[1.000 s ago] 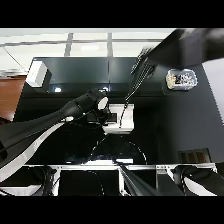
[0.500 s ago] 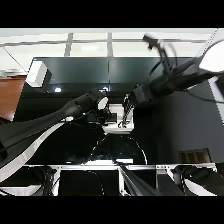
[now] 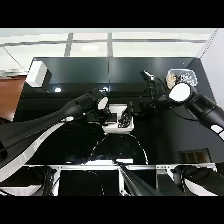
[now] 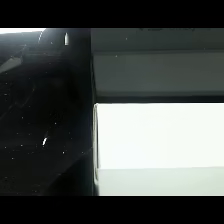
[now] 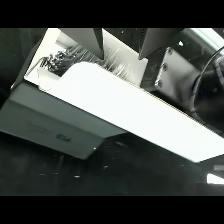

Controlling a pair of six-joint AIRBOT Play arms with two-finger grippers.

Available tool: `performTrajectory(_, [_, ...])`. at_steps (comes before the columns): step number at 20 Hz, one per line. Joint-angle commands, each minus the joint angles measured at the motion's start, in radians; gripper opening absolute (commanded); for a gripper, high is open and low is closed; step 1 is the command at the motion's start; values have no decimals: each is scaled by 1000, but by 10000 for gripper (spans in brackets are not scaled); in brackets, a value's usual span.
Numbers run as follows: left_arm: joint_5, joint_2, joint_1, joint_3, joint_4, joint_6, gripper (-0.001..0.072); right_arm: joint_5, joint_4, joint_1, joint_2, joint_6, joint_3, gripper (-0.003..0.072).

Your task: Fold the box and place the chain.

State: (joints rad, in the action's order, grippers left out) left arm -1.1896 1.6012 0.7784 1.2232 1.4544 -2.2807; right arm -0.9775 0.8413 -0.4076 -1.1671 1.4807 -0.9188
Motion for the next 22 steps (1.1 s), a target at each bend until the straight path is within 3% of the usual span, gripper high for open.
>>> performTrajectory(1, [3,-1,-1,0,0,2,29,-61,68,47,14,4,-5,265])
performTrajectory(6, [3,-1,0,0,0,3,29,-175,219,231,137,3,-12,264])
performTrajectory(10, [-2,-8,3,11,-29,-61,61,-185,219,224,140,-5,8,264])
performTrajectory(13, [-4,-62,30,13,-10,-77,476,-163,238,206,140,-12,38,264])
performTrajectory(14, [-25,-89,39,12,22,-60,534,-160,242,206,140,-12,43,264])
performTrajectory(18, [-211,-234,82,-9,282,55,533,-149,243,206,140,-11,43,264])
performTrajectory(20, [-239,-339,79,-102,486,78,534,-143,246,206,140,-12,43,264])
performTrajectory(22, [-227,-428,23,-237,580,86,533,-139,254,206,140,-11,43,264])
